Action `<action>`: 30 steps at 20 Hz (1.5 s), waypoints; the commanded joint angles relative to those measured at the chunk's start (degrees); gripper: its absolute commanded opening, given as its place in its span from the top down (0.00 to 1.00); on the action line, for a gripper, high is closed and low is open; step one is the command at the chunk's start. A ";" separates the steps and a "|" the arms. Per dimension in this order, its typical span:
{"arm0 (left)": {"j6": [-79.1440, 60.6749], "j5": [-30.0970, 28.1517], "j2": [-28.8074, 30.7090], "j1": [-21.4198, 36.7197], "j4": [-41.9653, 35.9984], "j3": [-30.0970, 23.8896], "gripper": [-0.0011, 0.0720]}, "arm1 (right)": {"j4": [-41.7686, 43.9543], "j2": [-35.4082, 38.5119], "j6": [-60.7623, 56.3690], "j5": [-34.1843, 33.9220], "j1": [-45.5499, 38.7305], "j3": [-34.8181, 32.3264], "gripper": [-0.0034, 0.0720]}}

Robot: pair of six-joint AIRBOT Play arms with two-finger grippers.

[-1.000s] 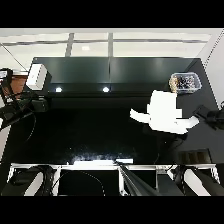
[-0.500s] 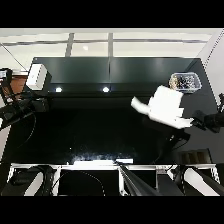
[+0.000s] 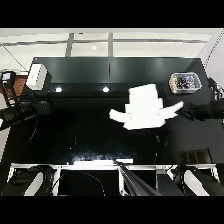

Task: Fold the box and place the chain.

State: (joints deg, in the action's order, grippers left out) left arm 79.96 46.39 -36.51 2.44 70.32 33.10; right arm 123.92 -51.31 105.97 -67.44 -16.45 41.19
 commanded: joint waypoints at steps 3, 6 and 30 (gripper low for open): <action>-2.12 5.81 -3.50 -0.02 -9.73 -0.02 0.03 | 3.50 10.99 -4.26 15.80 26.36 -5.18 0.92; -11.30 9.44 -11.82 0.11 -23.56 0.00 0.03 | -0.94 11.19 -10.05 29.29 40.26 -10.12 0.92; -62.10 32.57 -56.15 -7.67 -53.13 10.29 0.07 | -5.90 11.19 -19.30 32.63 46.45 -13.11 0.92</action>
